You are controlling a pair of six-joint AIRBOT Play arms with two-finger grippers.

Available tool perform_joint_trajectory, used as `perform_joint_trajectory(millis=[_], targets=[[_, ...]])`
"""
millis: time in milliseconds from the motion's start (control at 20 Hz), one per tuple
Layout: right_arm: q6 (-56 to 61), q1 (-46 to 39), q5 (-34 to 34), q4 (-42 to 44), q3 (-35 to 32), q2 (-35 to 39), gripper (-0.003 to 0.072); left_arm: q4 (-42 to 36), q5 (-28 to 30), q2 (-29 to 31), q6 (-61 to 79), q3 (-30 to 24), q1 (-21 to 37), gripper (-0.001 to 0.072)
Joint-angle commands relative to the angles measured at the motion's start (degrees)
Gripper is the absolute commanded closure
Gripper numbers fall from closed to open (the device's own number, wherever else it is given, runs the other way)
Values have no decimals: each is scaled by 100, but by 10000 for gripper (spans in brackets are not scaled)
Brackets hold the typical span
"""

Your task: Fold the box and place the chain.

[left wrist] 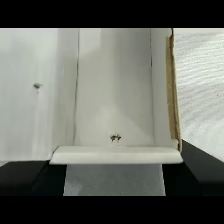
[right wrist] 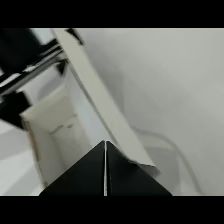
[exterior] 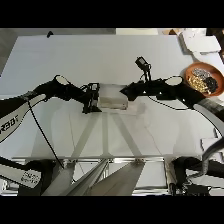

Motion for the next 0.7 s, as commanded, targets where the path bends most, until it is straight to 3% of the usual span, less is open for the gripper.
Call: perform_joint_trajectory(millis=[0, 350, 650], targets=[[52, -96, -363, 269, 7, -568, 680, 0, 2, -4, 0, 0, 2, 484], [-278, -306, 306, 540, 63, -382, 673, 2, 0, -4, 2, 0, 2, 484], [-396, -361, 678, -1268, 57, 1307, 670, 2, 2, -4, 2, 0, 2, 484]])
